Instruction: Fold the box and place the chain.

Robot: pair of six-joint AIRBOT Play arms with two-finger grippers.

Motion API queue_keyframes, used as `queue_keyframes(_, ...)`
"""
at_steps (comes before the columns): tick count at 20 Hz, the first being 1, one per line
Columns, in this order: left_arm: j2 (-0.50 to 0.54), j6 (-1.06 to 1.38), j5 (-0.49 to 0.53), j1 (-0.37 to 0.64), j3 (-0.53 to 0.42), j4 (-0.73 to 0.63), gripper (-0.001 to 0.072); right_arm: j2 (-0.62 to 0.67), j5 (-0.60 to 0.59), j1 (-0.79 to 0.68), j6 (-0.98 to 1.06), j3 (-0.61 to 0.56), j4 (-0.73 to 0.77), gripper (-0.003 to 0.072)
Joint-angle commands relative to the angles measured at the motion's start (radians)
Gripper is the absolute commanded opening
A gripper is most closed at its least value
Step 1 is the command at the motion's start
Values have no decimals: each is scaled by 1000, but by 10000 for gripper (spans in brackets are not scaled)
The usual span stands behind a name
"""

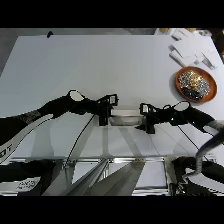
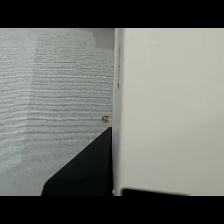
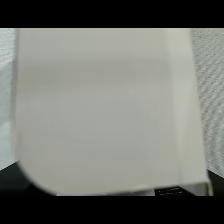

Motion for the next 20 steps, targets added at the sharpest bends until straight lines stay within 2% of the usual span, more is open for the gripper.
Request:
queue_keyframes(1,1,0,0,0,0,0,10,0,1,0,11,0,2,261)
queue_keyframes(18,2,0,-20,0,0,-31,10,0,0,0,11,0,2,261)
queue_keyframes(19,3,0,-28,0,0,-31,19,0,0,0,11,0,2,261)
queue_keyframes(20,6,0,-40,2,0,-31,126,0,0,0,11,0,2,261)
